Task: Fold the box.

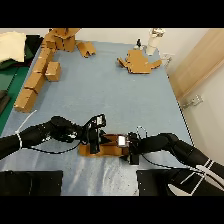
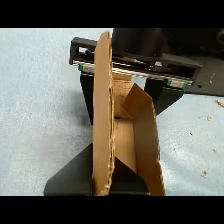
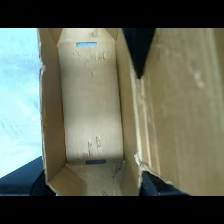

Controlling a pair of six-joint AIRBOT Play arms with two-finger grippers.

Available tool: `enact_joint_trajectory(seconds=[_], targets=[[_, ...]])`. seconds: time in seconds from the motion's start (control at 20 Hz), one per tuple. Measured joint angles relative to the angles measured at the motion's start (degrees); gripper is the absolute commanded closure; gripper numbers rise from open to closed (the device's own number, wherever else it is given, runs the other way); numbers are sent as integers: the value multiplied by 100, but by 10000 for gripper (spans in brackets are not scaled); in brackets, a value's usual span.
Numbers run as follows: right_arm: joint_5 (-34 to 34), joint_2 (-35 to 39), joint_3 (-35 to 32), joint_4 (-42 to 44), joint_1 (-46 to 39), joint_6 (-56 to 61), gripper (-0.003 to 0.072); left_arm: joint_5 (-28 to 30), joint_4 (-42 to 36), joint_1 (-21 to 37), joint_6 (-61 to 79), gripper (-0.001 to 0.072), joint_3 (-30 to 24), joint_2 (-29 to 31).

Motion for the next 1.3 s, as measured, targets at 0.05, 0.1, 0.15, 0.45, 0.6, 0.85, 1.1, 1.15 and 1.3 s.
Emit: enact_joint_trajectory(seconds=[0.05, 0.1, 0.15, 0.45, 0.6, 0.85, 1.1, 1.15, 1.3], targets=[[2, 0, 0, -26, 37, 0, 102, -2, -20, 0, -11, 696, 0, 0], [9, 0, 0, -39, 68, 4, 103, -4, -33, 9, -39, 696, 0, 0], [22, 2, 0, -57, 87, 7, 103, -7, -44, 9, -70, 696, 0, 0], [85, 4, 0, -118, 136, 79, 101, -2, -81, 4, -138, 696, 0, 0], [162, 4, 0, -122, 138, 122, 101, 7, -90, -2, -153, 696, 0, 0], [343, 4, 7, -87, 140, 284, 101, 35, -109, 0, -157, 696, 0, 0], [378, 4, 9, -46, 140, 367, 102, 20, -76, 0, -160, 696, 7, 2], [378, 4, 9, -42, 140, 378, 103, 17, -74, 0, -160, 696, 7, 2], [372, 4, 9, -42, 140, 393, 105, 9, -55, 0, -157, 696, 7, 2]])
